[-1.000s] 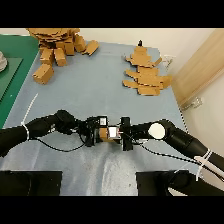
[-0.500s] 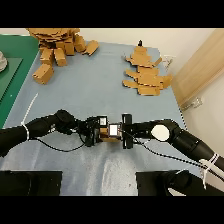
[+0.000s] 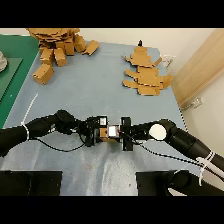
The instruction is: Fold the box.
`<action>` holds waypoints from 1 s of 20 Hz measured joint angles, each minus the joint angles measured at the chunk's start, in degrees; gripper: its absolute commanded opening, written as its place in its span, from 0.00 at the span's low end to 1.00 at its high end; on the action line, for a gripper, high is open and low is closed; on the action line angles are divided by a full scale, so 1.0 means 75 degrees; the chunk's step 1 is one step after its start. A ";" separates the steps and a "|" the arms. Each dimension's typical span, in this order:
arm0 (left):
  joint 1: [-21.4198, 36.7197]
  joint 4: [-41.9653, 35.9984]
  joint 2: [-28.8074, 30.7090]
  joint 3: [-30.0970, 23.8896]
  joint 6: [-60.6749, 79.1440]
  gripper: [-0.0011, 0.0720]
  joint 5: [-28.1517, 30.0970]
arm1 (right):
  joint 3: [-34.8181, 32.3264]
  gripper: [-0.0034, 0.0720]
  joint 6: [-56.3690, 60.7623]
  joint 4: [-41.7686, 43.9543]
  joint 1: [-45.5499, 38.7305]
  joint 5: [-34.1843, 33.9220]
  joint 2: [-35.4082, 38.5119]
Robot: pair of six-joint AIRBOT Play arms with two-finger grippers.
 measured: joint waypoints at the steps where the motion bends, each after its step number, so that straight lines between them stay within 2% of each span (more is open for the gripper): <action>1: 0.0003 0.0000 0.0000 0.0000 0.0000 0.65 0.0000 | 0.0000 0.31 0.0003 0.0026 0.0000 0.0026 -0.0032; 2: 0.0000 0.0000 0.0000 0.0000 0.0003 0.65 0.0000 | 0.0000 0.35 0.0020 0.0047 -0.0003 0.0061 -0.0052; 3: 0.0003 0.0000 0.0000 0.0000 0.0000 0.65 0.0000 | 0.0003 0.43 0.0067 0.0061 -0.0003 0.0099 -0.0070; 4: 0.0003 0.0000 0.0000 0.0000 0.0000 0.65 0.0000 | 0.0003 0.45 0.0108 0.0076 -0.0003 0.0152 -0.0082; 10: 0.0000 0.0000 0.0000 0.0000 0.0000 0.65 0.0000 | 0.0015 0.45 0.0393 0.0073 -0.0015 0.0332 0.0114; 12: 0.0000 0.0000 0.0000 0.0000 0.0000 0.65 0.0003 | 0.0058 0.44 0.0959 -0.0067 -0.0017 0.0309 0.0440; 13: 0.0000 -0.0003 0.0000 0.0000 0.0000 0.65 0.0003 | 0.0079 0.34 0.1419 -0.0195 -0.0017 0.0306 0.0644; 14: 0.0000 -0.0003 0.0000 0.0000 0.0000 0.65 0.0003 | 0.0093 0.05 0.2014 -0.0379 -0.0026 0.0306 0.0871; 18: 0.0000 0.0000 0.0000 0.0000 0.0000 0.65 0.0003 | 0.0076 0.05 0.6143 -0.0831 -0.0096 0.0420 0.1679; 20: 0.0003 0.0000 0.0000 0.0000 0.0000 0.65 0.0003 | -0.0143 0.04 0.8075 0.0003 -0.0090 0.0361 0.1778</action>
